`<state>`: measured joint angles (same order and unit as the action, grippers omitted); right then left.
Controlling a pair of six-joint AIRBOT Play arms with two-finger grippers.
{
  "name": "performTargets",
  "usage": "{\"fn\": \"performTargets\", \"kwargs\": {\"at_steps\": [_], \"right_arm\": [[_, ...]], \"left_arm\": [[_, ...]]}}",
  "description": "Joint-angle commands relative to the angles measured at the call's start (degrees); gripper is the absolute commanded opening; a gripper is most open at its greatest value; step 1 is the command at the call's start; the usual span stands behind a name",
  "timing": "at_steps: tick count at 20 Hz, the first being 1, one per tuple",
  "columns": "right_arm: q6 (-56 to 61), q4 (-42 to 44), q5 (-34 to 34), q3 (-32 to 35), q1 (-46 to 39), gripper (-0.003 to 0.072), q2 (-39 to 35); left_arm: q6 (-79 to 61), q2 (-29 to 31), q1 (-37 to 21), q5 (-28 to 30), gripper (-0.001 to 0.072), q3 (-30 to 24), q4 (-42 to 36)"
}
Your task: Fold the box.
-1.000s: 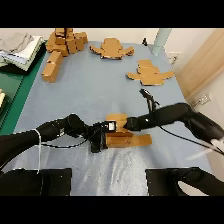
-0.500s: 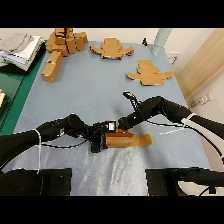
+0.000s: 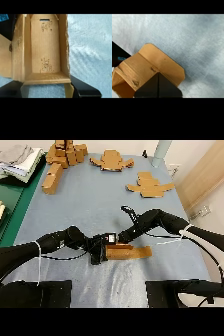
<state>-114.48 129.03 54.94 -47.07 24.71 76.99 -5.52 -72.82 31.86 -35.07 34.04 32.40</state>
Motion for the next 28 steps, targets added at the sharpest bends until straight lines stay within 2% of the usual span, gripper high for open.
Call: {"fn": "performTargets", "kwargs": {"at_steps": [1, 5, 9, 11, 14, 15, 17, 18, 19, 20, 23, 28], "right_arm": [[-0.7, 0.0, 0.6, -0.1, 0.0, 0.0004, -0.1], [-1.1, -1.5, 0.9, -2.4, -0.1, 0.0004, -4.8], [-0.5, -10.1, 4.4, -2.7, -0.1, 0.0004, -14.5], [-0.7, -11.9, 7.1, -0.9, 0.0, 0.0004, -19.6], [-5.7, -11.6, 12.1, 5.3, 0.1, 0.0004, -27.6], [-8.2, -11.9, 14.0, 7.6, 0.1, 0.0027, -30.0], [-13.0, -14.4, 14.8, 11.5, 0.1, 0.0448, -33.3], [-17.4, -15.7, 14.2, 13.2, 0.1, 0.0549, -34.2], [-22.2, -16.6, 12.6, 14.6, 0.1, 0.0610, -34.3], [-26.1, -17.0, 10.3, 15.5, 0.1, 0.0645, -34.1], [-38.9, -16.9, -0.2, 17.2, 0.1, 0.0645, -31.2], [-49.8, -12.1, -4.1, 17.1, 0.1, 0.0644, -24.1]], "left_arm": [[0.0, 0.0, 0.0, 0.0, 0.0448, 0.0, 0.0], [0.0, 0.0, 0.0, 0.0, 0.0448, 0.0, 0.0], [0.0, 0.0, 0.0, 0.0, 0.0448, 0.0, 0.0], [0.0, 0.0, 0.0, 0.0, 0.0448, 0.0, 0.0], [0.0, 0.0, 0.0, 0.0, 0.0447, 0.0, 0.0], [0.0, 0.0, 0.0, 0.0, 0.0448, 0.0, 0.0], [0.0, 0.0, 0.0, 0.0, 0.0448, 0.0, 0.0], [0.0, 0.0, 0.0, 0.0, 0.0448, 0.0, 0.0], [0.0, 0.0, 0.0, 0.0, 0.0448, 0.0, 0.0], [0.0, 0.0, 0.0, 0.0, 0.0448, 0.0, 0.0], [0.0, 0.0, 0.0, 0.0, 0.0448, 0.0, 0.0], [0.0, 0.0, 0.0, 0.0, 0.0448, 0.0, 0.0]]}}
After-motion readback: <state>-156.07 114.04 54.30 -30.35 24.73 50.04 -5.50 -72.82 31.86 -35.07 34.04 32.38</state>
